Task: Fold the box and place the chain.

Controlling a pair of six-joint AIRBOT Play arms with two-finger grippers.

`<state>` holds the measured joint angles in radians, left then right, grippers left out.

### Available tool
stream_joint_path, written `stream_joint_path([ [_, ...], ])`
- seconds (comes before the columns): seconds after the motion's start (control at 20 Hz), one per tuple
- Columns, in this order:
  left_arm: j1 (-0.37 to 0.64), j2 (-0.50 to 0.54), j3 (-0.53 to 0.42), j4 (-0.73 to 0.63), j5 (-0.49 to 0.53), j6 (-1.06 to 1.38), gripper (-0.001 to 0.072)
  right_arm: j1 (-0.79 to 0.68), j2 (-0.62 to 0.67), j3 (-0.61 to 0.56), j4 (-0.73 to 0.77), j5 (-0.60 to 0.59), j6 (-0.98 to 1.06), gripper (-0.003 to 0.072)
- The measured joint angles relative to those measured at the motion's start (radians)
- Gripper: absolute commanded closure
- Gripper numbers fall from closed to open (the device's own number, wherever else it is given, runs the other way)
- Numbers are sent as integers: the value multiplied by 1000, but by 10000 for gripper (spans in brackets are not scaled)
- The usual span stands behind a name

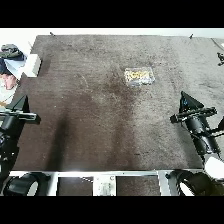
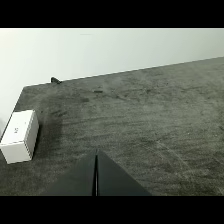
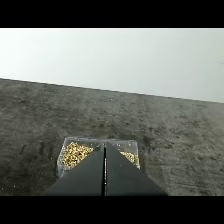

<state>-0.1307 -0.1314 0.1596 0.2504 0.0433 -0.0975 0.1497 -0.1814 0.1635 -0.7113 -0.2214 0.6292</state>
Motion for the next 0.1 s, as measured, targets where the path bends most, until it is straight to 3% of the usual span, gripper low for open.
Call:
stream_joint_path([
  [0.1, 0, 0, 0, 0, 0, 0, 697, 0, 0, 0, 0, -1, 0, 695],
])
